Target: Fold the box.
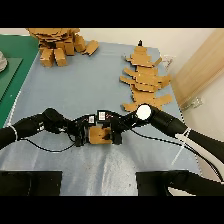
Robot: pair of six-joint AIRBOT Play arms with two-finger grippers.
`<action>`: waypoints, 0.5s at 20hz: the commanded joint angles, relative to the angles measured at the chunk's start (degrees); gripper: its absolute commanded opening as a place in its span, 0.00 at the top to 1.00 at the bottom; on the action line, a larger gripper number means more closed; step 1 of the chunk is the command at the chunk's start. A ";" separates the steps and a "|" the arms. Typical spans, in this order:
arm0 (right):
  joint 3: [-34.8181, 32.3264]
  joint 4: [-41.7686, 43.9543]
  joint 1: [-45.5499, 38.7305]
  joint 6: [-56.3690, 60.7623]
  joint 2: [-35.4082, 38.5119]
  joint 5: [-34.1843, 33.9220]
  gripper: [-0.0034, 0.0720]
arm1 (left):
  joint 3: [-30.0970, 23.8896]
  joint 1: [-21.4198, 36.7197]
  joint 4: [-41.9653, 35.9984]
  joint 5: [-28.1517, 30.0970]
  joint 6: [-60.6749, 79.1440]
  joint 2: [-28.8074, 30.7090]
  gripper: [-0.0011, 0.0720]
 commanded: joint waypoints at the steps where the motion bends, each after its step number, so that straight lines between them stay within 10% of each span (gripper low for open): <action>1: 0.04 -8.00 3.21 3.80 -0.11 -4.42 0.29 | -0.02 0.00 0.02 0.02 0.00 0.02 0.44; 10: 0.04 -20.92 9.01 16.96 3.43 -7.41 0.29 | -0.02 0.00 0.02 0.02 0.00 0.02 0.44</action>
